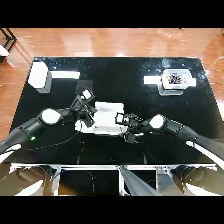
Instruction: Fold the box and place the chain.
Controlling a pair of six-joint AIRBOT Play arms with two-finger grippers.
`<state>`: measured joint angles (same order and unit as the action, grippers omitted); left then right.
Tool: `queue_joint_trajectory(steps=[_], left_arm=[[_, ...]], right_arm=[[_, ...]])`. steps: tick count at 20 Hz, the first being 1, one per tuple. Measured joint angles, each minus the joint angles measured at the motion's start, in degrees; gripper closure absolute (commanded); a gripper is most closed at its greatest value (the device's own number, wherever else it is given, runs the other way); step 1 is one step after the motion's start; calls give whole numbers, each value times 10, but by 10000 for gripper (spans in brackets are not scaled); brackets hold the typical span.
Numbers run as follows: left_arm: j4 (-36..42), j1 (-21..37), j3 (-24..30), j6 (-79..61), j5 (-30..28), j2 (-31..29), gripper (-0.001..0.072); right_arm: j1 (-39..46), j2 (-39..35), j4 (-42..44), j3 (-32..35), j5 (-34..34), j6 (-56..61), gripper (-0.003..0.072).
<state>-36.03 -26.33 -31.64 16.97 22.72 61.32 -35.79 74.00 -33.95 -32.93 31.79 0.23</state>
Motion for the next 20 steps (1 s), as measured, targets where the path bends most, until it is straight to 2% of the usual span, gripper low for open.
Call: queue_joint_trajectory(steps=[2, 3, 4, 5, 7, 11, 16, 20], left_arm=[[-11, 19, 0, 0, 29, -35, 673], [-19, 31, 0, 1, 50, -51, 573], [-31, 47, 0, 2, 79, -67, 337], [-43, 62, 0, 2, 109, -78, 52], [-64, 93, 0, 8, 164, -93, 64], [-120, 120, 2, -34, 233, -99, 65], [-157, 114, 7, -155, 260, -57, 85], [-138, 93, 8, -191, 260, -13, 85]], right_arm=[[0, 0, 0, 0, 0, 0, 280], [0, 0, 0, 0, 0, 0, 280], [0, 0, 0, 0, 0, 0, 280], [0, 0, 0, 0, 0, 0, 280], [0, 0, 0, 0, 0, 0, 280], [0, 0, 0, 0, 0, 0, 280], [0, 0, 0, 0, 0, 0, 280], [0, 0, 0, 0, 0, 0, 280]])
